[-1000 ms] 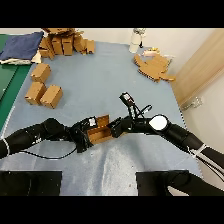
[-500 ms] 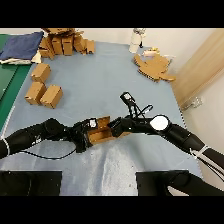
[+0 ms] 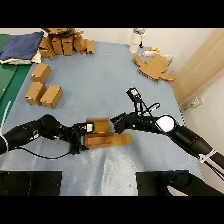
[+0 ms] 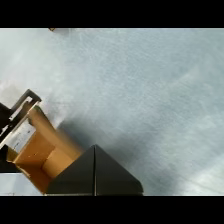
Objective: Fold the box.
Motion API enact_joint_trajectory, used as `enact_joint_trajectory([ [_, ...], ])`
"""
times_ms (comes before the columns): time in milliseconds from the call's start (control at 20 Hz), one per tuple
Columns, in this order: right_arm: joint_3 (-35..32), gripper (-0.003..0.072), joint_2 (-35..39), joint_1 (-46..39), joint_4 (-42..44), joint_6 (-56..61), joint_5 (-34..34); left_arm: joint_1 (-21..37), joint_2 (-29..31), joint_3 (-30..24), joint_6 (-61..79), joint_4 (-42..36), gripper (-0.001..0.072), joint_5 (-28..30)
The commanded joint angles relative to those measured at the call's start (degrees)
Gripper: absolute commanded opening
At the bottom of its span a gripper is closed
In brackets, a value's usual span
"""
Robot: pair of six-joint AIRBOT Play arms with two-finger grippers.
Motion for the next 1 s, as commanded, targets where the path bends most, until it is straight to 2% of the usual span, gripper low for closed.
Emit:
enact_joint_trajectory([
  [0, 0.0, 0.0001, 0.2, -0.1, -1.0, 3.2, -0.7, 3.1, 0.1, 0.7, 5.1, -2.6, 0.0013, -4.4],
  [150, 0.0, 0.0002, 0.4, -0.1, -1.0, 5.3, -1.2, 3.0, -0.9, 0.7, 7.3, -2.6, 0.0013, -4.2],
  [300, 0.0, 0.0001, 0.3, 0.0, -2.6, 10.5, 3.1, 3.0, -2.4, 0.7, 7.3, -3.0, 0.0013, -3.2],
  [350, 0.0, 0.0001, 0.3, 0.2, -8.0, 16.5, 4.3, 3.0, -2.5, 0.7, 7.3, -3.5, 0.0013, -3.3],
  [450, 0.0, 0.0, 0.3, 1.2, -23.9, 32.5, 6.1, 3.0, -2.5, 0.7, 7.6, -3.7, 0.0013, -3.3],
  [500, 0.0, 0.0, 0.3, 1.3, -25.0, 34.4, 7.2, 3.0, -2.5, 0.7, 7.6, -3.7, 0.0013, -3.3],
  [700, 0.0, 0.0001, 0.3, 2.7, -10.8, 21.7, 12.5, 3.0, -2.5, 0.7, 7.6, -3.6, 0.0013, -3.3],
  [850, 0.0, 0.0001, 0.2, 6.4, 0.2, 13.4, 10.6, 3.0, -2.5, 0.7, 7.6, -3.4, 0.0013, -3.3],
  [950, 0.0, 0.0, 0.2, 8.3, 2.7, 12.2, 7.5, 3.0, -2.5, 0.7, 7.5, -3.1, 0.0013, -3.3],
])
